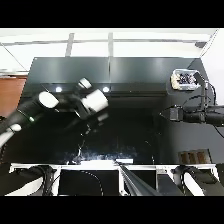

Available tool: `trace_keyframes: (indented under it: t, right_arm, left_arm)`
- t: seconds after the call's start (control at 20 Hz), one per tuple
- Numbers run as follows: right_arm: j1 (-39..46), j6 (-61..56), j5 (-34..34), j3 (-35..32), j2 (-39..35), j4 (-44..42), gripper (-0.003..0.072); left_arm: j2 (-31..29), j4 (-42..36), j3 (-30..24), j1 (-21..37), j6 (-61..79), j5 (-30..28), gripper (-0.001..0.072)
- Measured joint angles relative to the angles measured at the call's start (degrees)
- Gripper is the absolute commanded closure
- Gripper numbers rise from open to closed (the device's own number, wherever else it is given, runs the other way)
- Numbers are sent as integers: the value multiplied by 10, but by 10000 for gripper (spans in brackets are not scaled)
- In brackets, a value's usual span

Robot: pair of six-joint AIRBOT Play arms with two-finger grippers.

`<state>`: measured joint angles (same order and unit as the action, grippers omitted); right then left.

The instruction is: Fold the box and place the chain.

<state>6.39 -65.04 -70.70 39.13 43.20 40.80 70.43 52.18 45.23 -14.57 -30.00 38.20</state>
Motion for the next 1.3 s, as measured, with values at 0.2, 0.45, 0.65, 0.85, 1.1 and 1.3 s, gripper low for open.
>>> trace_keyframes:
  t: [0.2, 0.45, 0.65, 0.85, 1.1, 1.3]
  right_arm:
    - [0, -1, 0, 0, 0, -1, 670]
    - [0, -2, 0, 0, 0, -3, 670]
    - [0, -10, 2, 0, 0, -7, 670]
    - [-1, -14, 11, 0, 0, -16, 670]
    - [-1, -16, 13, 5, 0, -20, 669]
    - [-1, -15, 13, 42, 0, -11, 670]
  left_arm:
    - [103, 35, 147, 175, -71, 15, 352]
    - [296, 134, 419, 303, -207, 93, 352]
    - [421, 176, 582, 327, -243, 130, 351]
    - [504, 189, 685, 331, -275, 166, -6]
    - [484, 223, 721, 329, -325, 225, -6]
    - [385, 238, 726, 329, -357, 345, 298]
